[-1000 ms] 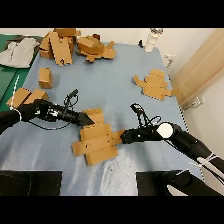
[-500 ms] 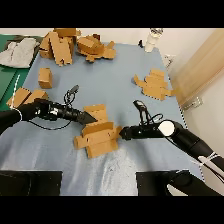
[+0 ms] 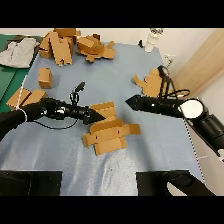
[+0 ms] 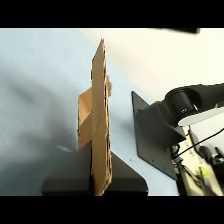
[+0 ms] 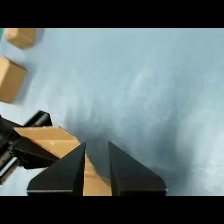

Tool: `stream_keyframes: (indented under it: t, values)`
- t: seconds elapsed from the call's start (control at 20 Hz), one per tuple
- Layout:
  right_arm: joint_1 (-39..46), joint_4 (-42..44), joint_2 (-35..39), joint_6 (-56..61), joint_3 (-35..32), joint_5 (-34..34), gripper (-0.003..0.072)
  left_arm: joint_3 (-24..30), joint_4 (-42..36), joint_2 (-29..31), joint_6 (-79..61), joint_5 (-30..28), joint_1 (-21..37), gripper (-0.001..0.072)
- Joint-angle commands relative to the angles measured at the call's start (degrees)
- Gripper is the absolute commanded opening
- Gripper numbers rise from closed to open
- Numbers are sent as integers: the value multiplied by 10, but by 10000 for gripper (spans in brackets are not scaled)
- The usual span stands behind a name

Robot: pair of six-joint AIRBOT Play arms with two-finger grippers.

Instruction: Fold the box.

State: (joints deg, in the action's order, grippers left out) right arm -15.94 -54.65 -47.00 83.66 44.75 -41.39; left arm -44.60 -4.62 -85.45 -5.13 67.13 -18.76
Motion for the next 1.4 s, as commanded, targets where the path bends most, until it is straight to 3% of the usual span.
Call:
stream_keyframes:
  t: [0.0, 0.05, 0.1, 0.5, 0.85, 1.0, 1.15, 1.35]
  values:
    - [6, -1, 5, 9, 24, 10, 217, -30, 75, 1, -13, -9, -10, 11]
    - [6, -1, 2, 9, 24, 9, 129, -36, 79, 1, -15, -10, -15, 11]
    - [6, -1, -2, 9, 24, 8, 94, -39, 78, 1, -20, -12, -21, 11]
    - [5, -1, -54, 9, 24, 2, 94, -44, 38, 2, -115, -38, -66, 11]
    - [-20, -36, -66, 8, 24, 3, 94, -42, 78, 2, -136, -63, -68, 11]
    - [-24, -42, -66, 8, 24, 3, 94, -22, 52, 12, -176, -98, -73, 11]
    - [-24, -43, -66, 8, 24, 3, 94, 6, 5, 33, -227, -102, -80, 10]
    - [-24, -43, -66, 8, 24, 3, 94, 35, -1, 50, -254, -114, -88, 11]
